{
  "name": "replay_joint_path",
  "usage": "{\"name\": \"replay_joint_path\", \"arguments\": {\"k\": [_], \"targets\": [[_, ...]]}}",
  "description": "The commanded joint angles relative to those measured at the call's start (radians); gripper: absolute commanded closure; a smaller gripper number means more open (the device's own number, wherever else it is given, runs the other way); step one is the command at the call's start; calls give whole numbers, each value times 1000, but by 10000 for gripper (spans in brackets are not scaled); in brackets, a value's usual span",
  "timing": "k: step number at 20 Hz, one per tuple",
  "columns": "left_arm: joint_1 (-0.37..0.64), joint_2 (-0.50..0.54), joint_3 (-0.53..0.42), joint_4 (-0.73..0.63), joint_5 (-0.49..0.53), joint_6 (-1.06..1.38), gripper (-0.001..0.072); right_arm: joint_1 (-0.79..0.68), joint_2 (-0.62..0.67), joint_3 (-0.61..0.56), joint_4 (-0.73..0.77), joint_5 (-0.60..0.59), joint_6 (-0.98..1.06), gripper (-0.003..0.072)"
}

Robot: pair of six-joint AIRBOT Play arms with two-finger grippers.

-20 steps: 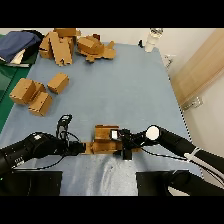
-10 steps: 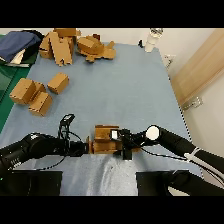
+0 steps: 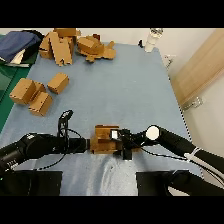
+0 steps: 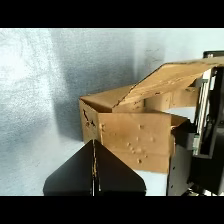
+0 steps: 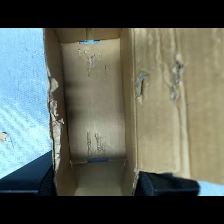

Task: Fold the box.

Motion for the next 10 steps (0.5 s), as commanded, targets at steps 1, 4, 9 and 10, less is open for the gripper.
{"name": "replay_joint_path", "arguments": {"k": [1,4,9,10], "targets": [[1,-14,1,-10,-5,-2,695,0,0,0,0,0,0,207],[1,-20,1,-10,-8,-6,503,0,0,0,0,0,0,207],[1,-20,2,-10,-9,-24,502,0,0,0,0,0,0,207],[1,-20,2,-10,-8,-24,503,0,0,0,0,0,0,207]]}}
